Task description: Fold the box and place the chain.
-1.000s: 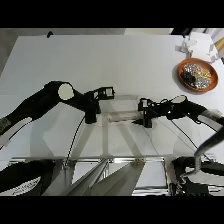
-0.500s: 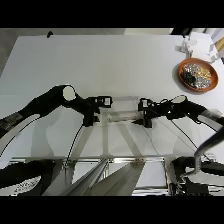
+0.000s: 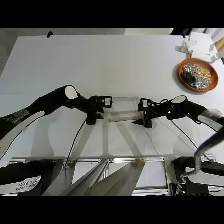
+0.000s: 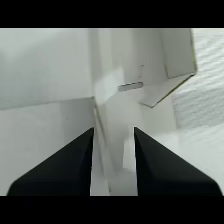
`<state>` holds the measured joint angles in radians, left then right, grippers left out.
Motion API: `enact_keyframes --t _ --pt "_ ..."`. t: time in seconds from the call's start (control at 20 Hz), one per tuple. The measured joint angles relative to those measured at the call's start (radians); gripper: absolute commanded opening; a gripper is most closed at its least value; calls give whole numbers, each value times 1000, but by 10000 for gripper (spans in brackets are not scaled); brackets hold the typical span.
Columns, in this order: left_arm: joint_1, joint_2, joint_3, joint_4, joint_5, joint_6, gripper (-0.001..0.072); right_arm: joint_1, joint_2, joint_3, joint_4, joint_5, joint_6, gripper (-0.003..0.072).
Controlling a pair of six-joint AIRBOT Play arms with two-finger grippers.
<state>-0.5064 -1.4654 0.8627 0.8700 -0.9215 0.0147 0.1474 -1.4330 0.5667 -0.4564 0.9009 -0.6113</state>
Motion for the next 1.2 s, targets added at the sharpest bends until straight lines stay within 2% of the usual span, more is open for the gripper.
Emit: enact_keyframes --t 0.05,0.4,0.5,0.55,0.8,0.85,0.9,1.2 --pt "-3 -2 0 -5 -6 10 199 0 0 0 0 0 0 414" --pt "-14 -9 0 -58 -30 50 188 0 0 0 0 0 0 414" --pt "-21 -9 0 -69 -26 53 87 0 0 0 0 0 0 414" --pt "-25 -9 0 -74 -21 53 69 0 0 0 0 0 0 414" --pt "-55 -19 0 -106 19 50 59 0 0 0 0 0 0 414" --pt "-61 -24 0 -108 27 42 48 0 0 0 0 0 0 414" --pt "-66 -27 0 -112 35 32 6 0 0 0 0 0 0 414" --pt "-79 -37 0 -140 54 -69 4 0 0 0 0 0 0 414"
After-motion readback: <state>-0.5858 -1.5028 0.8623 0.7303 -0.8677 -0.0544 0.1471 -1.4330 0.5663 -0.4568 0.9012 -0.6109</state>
